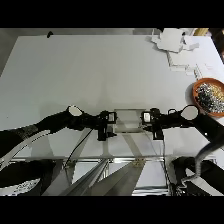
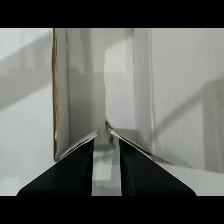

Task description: Fold the box and place the chain.

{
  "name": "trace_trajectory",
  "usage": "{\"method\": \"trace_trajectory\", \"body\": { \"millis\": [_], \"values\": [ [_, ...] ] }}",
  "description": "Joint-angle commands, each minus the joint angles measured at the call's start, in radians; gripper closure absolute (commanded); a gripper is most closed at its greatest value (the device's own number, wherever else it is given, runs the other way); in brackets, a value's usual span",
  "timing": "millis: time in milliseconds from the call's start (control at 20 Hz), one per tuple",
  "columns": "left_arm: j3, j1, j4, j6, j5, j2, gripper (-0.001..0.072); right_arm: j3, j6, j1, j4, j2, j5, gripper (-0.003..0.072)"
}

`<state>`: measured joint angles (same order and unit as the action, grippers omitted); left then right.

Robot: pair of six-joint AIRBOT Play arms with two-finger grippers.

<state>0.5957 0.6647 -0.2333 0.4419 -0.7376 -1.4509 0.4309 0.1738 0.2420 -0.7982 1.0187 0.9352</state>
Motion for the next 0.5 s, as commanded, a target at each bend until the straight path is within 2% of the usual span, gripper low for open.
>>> {"method": "trace_trajectory", "body": {
  "millis": [0,100,200,250,350,450],
  "values": [
    [0.0,0.0,0.0,0.0,0.001,0.001,0.0558,-0.002,0.046,0.0,0.131,0.061,0.017,0.0527],
    [0.0,0.0,0.0,0.0,0.001,0.001,0.0558,-0.002,0.045,0.0,0.134,0.068,0.017,0.0502],
    [0.0,0.0,0.0,0.0,0.001,0.001,0.0558,-0.003,0.044,0.0,0.143,0.068,0.017,0.0295],
    [0.0,0.0,0.0,0.0,0.0,0.001,0.0558,-0.003,0.027,0.0,0.143,0.061,0.021,0.0262],
    [0.0,0.0,0.001,0.0,0.001,0.001,0.0558,-0.003,-0.099,0.0,0.103,0.008,0.045,0.0266],
    [0.0,0.0,0.0,0.0,0.0,0.001,0.0558,-0.003,-0.312,-0.005,0.001,-0.101,0.09,0.0287]
  ]
}}
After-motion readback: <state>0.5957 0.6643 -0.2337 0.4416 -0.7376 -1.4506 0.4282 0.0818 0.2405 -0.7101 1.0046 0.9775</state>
